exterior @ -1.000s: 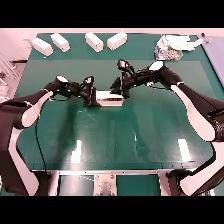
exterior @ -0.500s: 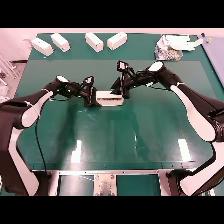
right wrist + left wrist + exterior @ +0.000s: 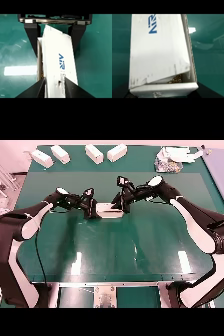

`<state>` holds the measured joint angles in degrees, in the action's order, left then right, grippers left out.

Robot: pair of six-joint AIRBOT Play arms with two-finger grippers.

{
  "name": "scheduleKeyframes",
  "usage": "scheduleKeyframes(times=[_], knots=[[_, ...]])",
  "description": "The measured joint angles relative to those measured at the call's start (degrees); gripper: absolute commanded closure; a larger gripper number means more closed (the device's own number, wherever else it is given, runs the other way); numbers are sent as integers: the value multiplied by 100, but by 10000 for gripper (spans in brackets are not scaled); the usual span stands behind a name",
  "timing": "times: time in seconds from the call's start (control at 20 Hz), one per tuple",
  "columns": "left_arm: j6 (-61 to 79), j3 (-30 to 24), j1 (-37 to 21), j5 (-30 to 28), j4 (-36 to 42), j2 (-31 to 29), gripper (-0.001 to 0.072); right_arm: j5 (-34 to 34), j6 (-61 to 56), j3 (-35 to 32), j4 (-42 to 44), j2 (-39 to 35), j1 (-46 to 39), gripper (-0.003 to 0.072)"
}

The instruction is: Fold the box and place the chain.

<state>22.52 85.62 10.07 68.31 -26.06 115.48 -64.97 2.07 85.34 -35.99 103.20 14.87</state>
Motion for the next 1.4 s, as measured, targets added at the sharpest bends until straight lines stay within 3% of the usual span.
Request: scheduleKeyframes(times=[0.75, 1.15, 1.25, 1.3, 1.35, 1.4], knots=[[13, 0, 9, 26, -13, 0, 176, -44, 286, -492, 356, -2, 39, 383], [-11, -2, -4, -17, 13, 0, 175, -426, 745, -654, 1241, -74, -243, 387], [-11, 0, -4, -15, 11, 0, 176, -520, 820, -645, 1475, -103, -282, 498], [-11, 0, -4, -13, 9, 0, 175, -546, 846, -638, 1591, -116, -295, 626], [-9, 0, -4, -11, 9, 0, 175, -588, 863, -636, 1674, -122, -302, 680], [-9, 0, -4, -4, 7, 0, 176, -603, 866, -636, 1714, -116, -299, 681]])
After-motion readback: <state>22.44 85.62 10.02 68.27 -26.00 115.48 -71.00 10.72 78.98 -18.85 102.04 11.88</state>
